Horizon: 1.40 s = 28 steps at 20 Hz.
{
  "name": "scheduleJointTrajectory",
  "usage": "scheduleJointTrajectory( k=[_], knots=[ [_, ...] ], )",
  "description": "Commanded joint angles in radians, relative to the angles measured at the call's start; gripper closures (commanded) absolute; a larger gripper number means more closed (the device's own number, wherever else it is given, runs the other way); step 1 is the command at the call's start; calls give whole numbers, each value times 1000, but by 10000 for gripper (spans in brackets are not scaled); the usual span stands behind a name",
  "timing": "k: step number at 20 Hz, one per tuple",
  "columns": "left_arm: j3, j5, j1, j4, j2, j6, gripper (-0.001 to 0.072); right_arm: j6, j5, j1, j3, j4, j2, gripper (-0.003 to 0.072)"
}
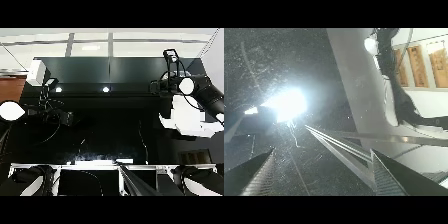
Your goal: Fold the box and place the chain.
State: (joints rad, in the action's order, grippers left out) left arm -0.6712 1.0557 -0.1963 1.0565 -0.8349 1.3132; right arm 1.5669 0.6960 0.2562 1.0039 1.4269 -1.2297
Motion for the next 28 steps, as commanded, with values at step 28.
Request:
scheduleJointTrajectory(
  k=[28],
  knots=[
    [0, -368, -2, -61, -93, -1, -1, 36, 45, -596, 56, 198, -7, 30]
  ],
)
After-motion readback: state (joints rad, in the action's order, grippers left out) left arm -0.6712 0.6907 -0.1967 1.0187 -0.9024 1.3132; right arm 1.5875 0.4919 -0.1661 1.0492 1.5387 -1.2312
